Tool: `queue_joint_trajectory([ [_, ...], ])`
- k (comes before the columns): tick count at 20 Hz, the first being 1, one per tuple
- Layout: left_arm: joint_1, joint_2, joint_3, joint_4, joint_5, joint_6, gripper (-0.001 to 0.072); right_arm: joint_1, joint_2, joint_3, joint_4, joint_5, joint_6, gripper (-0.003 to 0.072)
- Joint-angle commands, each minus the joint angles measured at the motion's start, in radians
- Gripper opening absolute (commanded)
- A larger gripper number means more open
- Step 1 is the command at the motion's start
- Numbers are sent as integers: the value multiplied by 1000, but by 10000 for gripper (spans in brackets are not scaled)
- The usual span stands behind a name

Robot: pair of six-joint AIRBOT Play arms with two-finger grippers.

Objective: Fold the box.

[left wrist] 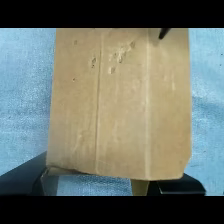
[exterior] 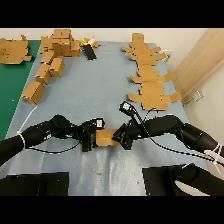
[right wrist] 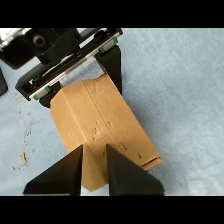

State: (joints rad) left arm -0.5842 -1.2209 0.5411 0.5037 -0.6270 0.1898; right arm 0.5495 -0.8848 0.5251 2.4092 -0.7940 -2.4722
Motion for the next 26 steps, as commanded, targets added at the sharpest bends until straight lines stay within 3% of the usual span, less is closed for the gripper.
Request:
queue_joint_trajectory([
  [1, -1, 1, 2, 2, -13, 0, 428, 1, 1, 2, -23, -1, -104, 252],
  [3, -1, 1, 1, 2, -11, 0, 428, 2, 1, 2, -21, -1, -240, 453],
  [7, -1, 1, 1, 1, -11, 1, 427, 22, 1, 10, -21, 13, -445, 453],
  [12, -1, 1, 1, 1, -11, 1, 428, 32, 1, 10, -34, 60, -529, 453],
  [24, -1, 1, 1, 1, -11, 1, 427, 33, 0, 10, -106, 75, -532, 452],
  [26, -1, 1, 1, 1, -11, 1, 428, 33, 0, 10, -110, 75, -532, 422],
])
